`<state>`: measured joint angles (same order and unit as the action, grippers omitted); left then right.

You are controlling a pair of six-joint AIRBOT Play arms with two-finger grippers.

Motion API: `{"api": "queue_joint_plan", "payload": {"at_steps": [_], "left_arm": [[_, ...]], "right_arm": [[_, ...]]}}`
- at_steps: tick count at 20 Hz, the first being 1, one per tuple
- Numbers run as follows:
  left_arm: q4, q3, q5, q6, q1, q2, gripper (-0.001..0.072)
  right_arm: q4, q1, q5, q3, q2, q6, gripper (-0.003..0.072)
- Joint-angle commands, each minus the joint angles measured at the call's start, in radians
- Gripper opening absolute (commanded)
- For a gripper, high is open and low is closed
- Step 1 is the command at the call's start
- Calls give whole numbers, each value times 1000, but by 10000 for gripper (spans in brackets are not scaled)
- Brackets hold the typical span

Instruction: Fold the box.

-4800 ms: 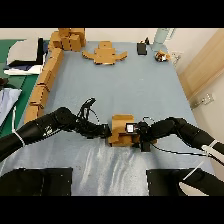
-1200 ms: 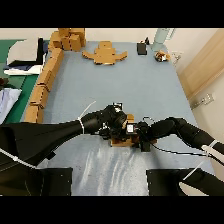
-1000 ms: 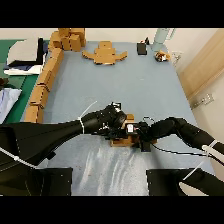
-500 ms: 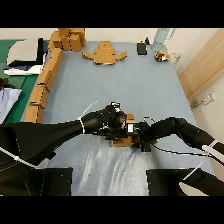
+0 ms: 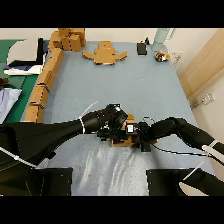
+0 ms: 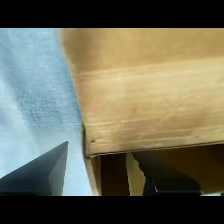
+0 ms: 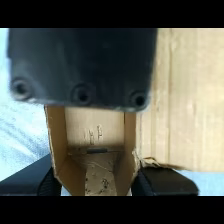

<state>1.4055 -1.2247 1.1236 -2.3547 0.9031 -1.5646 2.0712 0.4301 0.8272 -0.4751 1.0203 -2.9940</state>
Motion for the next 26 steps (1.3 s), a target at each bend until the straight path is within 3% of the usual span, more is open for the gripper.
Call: {"api": "queue_joint_plan", "payload": {"at_steps": [1, 5, 8, 16, 19, 20, 21, 26], "left_arm": [[0, -24, 50, -1, -2, 2, 535], [-10, -129, 216, 19, -60, 2, 535], [-109, -185, 288, 87, -149, 2, 535], [-449, -201, 275, 361, -390, 2, 535], [-502, -201, 296, 542, -463, 2, 526], [-495, -201, 297, 619, -489, 2, 341], [-482, -201, 297, 705, -511, 2, 10], [-353, -196, 243, 1115, -555, 3, 10]], "right_arm": [[1, 0, 1, 1, 1, 1, 495], [1, 0, 1, 1, 1, 1, 495], [1, 0, 1, 1, 1, 1, 495], [1, 0, 1, 1, 1, 1, 495], [1, 0, 1, 1, 1, 1, 495], [1, 0, 1, 1, 1, 1, 495], [1, 0, 1, 1, 1, 1, 495], [1, 0, 1, 1, 1, 1, 495]]}}
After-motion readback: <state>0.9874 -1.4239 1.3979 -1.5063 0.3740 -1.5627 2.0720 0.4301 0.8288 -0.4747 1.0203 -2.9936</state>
